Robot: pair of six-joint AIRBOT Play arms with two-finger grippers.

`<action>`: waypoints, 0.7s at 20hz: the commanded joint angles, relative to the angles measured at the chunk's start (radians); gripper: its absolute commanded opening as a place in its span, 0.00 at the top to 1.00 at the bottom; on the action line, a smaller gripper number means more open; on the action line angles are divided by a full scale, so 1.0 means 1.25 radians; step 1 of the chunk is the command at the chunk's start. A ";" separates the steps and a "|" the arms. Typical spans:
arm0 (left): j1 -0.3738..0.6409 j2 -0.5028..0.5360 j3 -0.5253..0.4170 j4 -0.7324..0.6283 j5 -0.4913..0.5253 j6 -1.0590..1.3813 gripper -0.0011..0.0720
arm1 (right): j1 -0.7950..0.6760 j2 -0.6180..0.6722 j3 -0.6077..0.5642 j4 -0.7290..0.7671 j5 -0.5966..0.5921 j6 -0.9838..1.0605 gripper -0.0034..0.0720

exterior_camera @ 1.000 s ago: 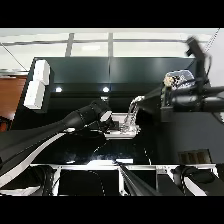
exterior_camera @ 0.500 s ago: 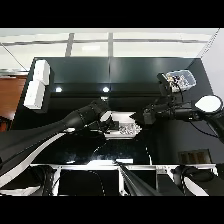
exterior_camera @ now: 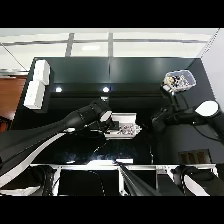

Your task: Fold the box and place the chain.

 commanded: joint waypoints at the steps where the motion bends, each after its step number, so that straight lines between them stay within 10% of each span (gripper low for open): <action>1: 0.001 0.000 0.001 0.000 0.000 0.000 0.94 | 0.046 -0.001 -0.095 -0.023 -0.103 -0.180 0.00; 14: 0.001 0.000 0.001 0.000 0.004 0.000 0.94 | 0.171 -0.023 -0.173 0.107 -0.353 -0.579 0.00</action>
